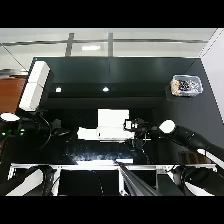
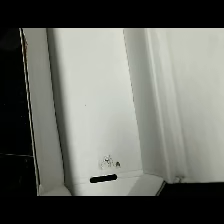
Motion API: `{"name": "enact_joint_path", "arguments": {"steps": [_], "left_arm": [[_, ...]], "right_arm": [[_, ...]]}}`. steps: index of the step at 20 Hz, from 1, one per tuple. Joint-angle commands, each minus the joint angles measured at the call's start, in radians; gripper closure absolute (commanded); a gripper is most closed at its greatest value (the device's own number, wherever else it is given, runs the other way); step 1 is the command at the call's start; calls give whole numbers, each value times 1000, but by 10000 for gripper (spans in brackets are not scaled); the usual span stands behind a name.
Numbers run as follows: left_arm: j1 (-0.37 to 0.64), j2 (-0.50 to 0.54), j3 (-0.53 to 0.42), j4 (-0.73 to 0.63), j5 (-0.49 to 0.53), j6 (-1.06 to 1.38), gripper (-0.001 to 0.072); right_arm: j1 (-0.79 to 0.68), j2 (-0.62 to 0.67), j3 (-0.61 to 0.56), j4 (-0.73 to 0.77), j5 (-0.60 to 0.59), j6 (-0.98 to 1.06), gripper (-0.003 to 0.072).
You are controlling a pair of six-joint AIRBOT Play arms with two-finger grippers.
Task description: Fold the box and place the chain.
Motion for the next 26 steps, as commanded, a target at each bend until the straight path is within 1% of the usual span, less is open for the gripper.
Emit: {"name": "enact_joint_path", "arguments": {"steps": [1, 4, 7, 12, 15, 16, 17, 18, 19, 24, 26], "left_arm": [[-86, -46, -35, -39, 95, 1, 684], [-207, -59, -35, -76, 164, -2, 684], [-292, -84, -35, -96, 187, -13, 683], [-332, -138, -35, -274, 185, 87, 682], [-353, -138, -35, -298, 165, 110, 676], [-354, -138, -35, -299, 150, 113, 573], [-353, -138, -34, -299, 134, 114, 387], [-352, -137, -34, -299, 119, 121, 234], [-352, -137, -34, -299, 109, 127, 203], [-353, -122, -34, -320, 71, 129, 200], [-355, -97, -34, -333, 78, 130, 200]], "right_arm": [[0, 0, 0, 0, 0, 0, 295], [0, 0, 0, 0, 0, 0, 295], [1, 0, 0, 0, 0, 0, 295], [0, -1, 0, 0, 0, 0, 295], [0, -1, 0, 0, 0, 0, 295], [0, 0, 0, 0, 0, 0, 295], [1, 0, 0, 0, 0, 0, 295], [0, -1, 0, 0, 0, 0, 295], [1, 0, 0, 0, 0, 0, 295], [1, -1, 0, 0, 0, 0, 295], [1, 0, 0, 0, 0, 0, 295]]}}
